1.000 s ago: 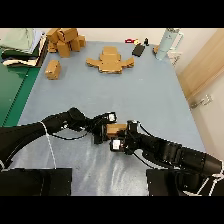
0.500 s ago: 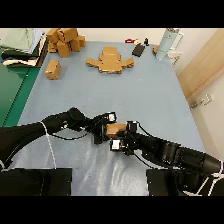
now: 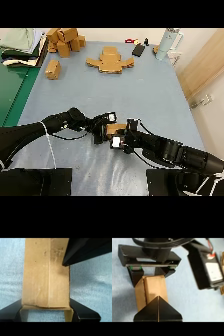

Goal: Fold the box.

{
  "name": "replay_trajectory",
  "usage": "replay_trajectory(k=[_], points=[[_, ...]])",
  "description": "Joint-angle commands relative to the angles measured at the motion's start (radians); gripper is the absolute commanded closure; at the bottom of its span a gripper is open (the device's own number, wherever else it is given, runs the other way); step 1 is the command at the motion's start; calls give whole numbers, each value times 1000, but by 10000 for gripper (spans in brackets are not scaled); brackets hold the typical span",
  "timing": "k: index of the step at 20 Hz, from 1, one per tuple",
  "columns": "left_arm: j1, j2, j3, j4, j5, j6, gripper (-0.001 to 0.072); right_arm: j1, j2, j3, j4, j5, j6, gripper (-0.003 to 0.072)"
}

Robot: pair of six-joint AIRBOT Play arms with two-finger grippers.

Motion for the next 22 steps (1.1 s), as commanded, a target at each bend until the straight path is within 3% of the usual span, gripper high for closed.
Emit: replay_trajectory(k=[1, 20, 22], points=[[1, 0, 1, 0, 0, 0, 246, 0, -27, 2, 14, -21, 1, 680], [1, 0, 1, 0, 0, 0, 246, 0, -51, 4, 61, -24, 0, 680], [1, 0, 1, 0, 0, 0, 246, 0, -14, 27, 61, -77, 2, 680]])
